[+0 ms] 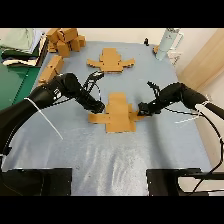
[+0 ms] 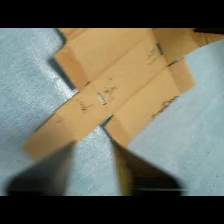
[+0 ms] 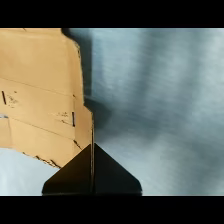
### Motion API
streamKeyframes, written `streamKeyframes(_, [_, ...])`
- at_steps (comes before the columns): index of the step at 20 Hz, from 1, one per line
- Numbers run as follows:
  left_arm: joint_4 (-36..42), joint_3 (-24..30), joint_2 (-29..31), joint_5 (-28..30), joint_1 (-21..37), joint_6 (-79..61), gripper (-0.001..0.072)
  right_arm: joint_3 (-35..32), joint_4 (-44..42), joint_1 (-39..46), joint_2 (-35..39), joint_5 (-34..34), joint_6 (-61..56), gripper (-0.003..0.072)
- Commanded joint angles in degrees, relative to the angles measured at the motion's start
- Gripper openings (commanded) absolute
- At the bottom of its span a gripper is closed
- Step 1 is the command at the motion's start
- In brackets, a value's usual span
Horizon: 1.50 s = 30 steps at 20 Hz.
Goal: Fold the box.
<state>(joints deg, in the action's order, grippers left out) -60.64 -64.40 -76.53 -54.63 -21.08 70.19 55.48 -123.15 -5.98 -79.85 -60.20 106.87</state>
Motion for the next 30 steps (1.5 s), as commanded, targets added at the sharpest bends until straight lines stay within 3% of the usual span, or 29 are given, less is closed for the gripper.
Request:
streamKeyframes(1, [0.55, -2.05, -0.02, -4.57, 0.11, 1.01, 0.0568, -2.23, -4.44, -2.34, 1.77, 5.01, 3.08, 0.0004])
streamKeyframes(4, [0.59, -4.17, -0.02, -6.40, 0.11, 0.98, 0.0568, -7.65, -4.48, -2.73, 6.56, 5.11, 3.13, 0.0003])
streamKeyframes(9, [1.29, -3.93, -0.17, -7.87, 3.96, 0.94, 0.0568, -20.00, -4.37, -4.90, 20.50, 9.75, 4.17, 0.0003])
streamKeyframes(13, [11.15, -3.91, -3.37, -8.07, 8.50, -4.52, 0.0568, -24.85, -4.02, -8.87, 27.10, 14.27, 6.47, 0.0003])
streamKeyframes(16, [19.04, -4.00, -8.35, -6.67, 10.67, -10.25, 0.0569, -25.22, -3.93, -11.52, 27.67, 14.73, 6.56, 0.0004])
streamKeyframes(19, [20.50, -4.11, -13.81, -5.25, 12.04, -12.50, 0.0568, -25.22, -3.80, -12.98, 27.67, 14.71, 6.54, 0.0004])
streamKeyframes(22, [26.95, -4.11, -18.32, -4.98, 12.72, -17.92, 0.0569, -25.24, -3.15, -12.96, 27.67, 14.73, 6.54, 0.0004])
streamKeyframes(26, [38.91, -4.15, -21.73, -12.48, 12.72, -27.47, 0.0568, -25.44, -1.25, -12.96, 27.36, 15.17, 6.54, 0.0004])
streamKeyframes(29, [40.13, -4.24, -21.84, -16.41, 12.90, -29.99, 0.0566, -25.44, -0.57, -12.96, 27.28, 15.34, 6.54, 0.0004])
streamKeyframes(30, [40.11, -4.24, -21.86, -16.31, 12.96, -30.03, 0.0495, -25.44, -0.39, -12.96, 27.26, 15.41, 6.56, 0.0004])
